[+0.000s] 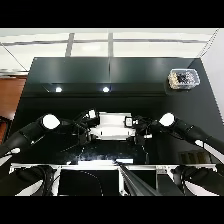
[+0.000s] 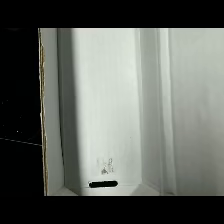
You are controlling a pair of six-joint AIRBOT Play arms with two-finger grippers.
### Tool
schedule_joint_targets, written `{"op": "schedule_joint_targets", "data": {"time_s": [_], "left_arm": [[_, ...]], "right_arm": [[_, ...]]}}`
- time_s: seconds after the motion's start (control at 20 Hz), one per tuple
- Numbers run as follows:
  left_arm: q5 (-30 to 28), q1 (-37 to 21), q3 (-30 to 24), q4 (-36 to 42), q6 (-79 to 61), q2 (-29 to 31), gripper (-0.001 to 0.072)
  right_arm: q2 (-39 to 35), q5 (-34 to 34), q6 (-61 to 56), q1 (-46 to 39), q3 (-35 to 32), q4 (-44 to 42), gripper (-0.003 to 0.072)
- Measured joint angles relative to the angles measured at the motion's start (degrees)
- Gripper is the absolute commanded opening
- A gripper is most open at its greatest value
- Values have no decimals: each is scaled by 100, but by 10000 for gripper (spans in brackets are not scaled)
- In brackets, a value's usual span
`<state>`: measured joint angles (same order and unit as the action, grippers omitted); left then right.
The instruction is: Fold the box and place the chain.
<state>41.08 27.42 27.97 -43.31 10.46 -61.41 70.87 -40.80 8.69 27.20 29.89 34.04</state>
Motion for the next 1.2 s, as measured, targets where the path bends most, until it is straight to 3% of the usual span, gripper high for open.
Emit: {"op": "schedule_joint_targets", "data": {"time_s": [0.2, 0.35, 0.45, 0.5, 0.75, 1.2], "left_arm": [[-2, 63, 20, -127, -22, -13, 668], [0, 254, 39, -133, -42, -17, 473], [-136, 402, 52, -188, -42, -17, 246], [-181, 455, 57, -227, -42, -17, 225], [-310, 588, 61, -256, -42, -31, 221], [-817, 951, 74, 461, -42, -354, 222]], "right_arm": [[0, -4, -11, 0, -2, 0, 480], [0, -4, -11, 0, 0, 0, 480], [0, -4, -11, 0, 0, 2, 480], [0, -7, -11, 0, 0, 2, 480], [0, -7, -11, 0, 0, 4, 480], [-2, -9, -4, 13, 0, 15, 480]]}}
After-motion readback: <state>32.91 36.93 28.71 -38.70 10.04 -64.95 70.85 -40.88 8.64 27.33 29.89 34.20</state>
